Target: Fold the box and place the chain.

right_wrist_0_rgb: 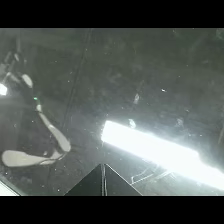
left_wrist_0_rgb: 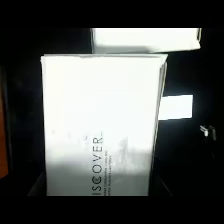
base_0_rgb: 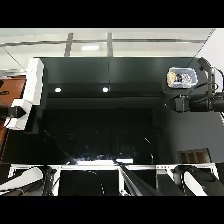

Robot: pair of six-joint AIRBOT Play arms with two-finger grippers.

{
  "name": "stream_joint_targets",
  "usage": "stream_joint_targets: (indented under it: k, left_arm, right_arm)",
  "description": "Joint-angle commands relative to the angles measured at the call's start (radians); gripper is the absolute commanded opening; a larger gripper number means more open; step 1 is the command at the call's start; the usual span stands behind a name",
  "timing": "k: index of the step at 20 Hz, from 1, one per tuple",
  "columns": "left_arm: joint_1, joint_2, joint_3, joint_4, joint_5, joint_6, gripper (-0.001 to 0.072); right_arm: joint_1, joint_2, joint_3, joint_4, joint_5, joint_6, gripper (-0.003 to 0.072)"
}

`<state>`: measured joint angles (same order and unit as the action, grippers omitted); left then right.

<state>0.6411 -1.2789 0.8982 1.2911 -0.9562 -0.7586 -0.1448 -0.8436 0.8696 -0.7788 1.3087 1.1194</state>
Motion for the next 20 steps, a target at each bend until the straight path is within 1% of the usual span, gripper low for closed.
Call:
stream_joint_targets:
  k: [1, 2, 4, 6, 8, 11, 12, 13, 14, 15, 16, 17, 18, 19, 20]
  left_arm:
    - [-0.014, -0.007, -0.002, -0.046, 0.019, -0.008, 0.0589]
    - [-0.014, -0.007, -0.001, -0.055, 0.027, -0.022, 0.0714]
    - [-0.014, -0.006, 0.02, -0.042, 0.02, -0.098, 0.0714]
    - [-0.014, 0.002, 0.078, -0.04, -0.034, -0.15, 0.0714]
    - [-0.021, 0.016, 0.156, -0.056, -0.094, -0.174, 0.0714]
    - [-0.056, 0.041, 0.301, -0.099, -0.194, -0.215, 0.0711]
    - [-0.078, 0.051, 0.348, -0.128, -0.219, -0.232, 0.0693]
    - [-0.1, 0.058, 0.386, -0.165, -0.24, -0.267, 0.0573]
    - [-0.125, 0.064, 0.416, -0.214, -0.266, -0.314, 0.0292]
    - [-0.154, 0.072, 0.429, -0.284, -0.305, -0.328, 0.003]
    - [-0.188, 0.078, 0.426, -0.352, -0.336, -0.33, 0.0026]
    - [-0.236, 0.083, 0.417, -0.383, -0.369, -0.354, 0.0024]
    - [-0.292, 0.097, 0.384, -0.368, -0.37, -0.367, 0.0023]
    - [-0.345, 0.122, 0.329, -0.345, -0.338, -0.37, 0.0023]
    - [-0.407, 0.163, 0.247, -0.335, -0.277, -0.356, 0.0023]
  right_arm:
    - [-0.001, 0.0, 0.001, 0.004, -0.001, 0.003, 0.0018]
    - [-0.001, 0.0, 0.0, 0.004, -0.001, 0.003, 0.0018]
    - [0.0, 0.0, 0.0, 0.005, 0.001, 0.003, 0.0018]
    - [-0.001, 0.0, 0.0, 0.005, 0.009, 0.002, 0.0018]
    - [0.0, 0.0, 0.0, 0.005, 0.006, -0.013, 0.0018]
    - [0.0, 0.0, 0.0, 0.003, 0.003, -0.067, 0.0018]
    - [0.0, 0.0, 0.0, 0.003, -0.002, -0.075, 0.0018]
    - [0.0, 0.0, 0.0, 0.003, -0.016, -0.085, 0.0018]
    - [0.0, 0.0, -0.002, 0.004, -0.043, -0.1, 0.0018]
    - [0.005, 0.0, -0.008, 0.004, -0.086, -0.116, 0.0018]
    - [0.021, 0.0, -0.022, 0.004, -0.142, -0.151, 0.0018]
    - [0.045, 0.0, -0.042, -0.007, -0.208, -0.19, 0.0017]
    - [0.07, 0.0, -0.074, -0.051, -0.301, -0.199, 0.0017]
    - [0.089, 0.0, -0.113, -0.103, -0.388, -0.188, 0.0017]
    - [0.095, 0.0, -0.151, -0.125, -0.45, -0.183, 0.0017]
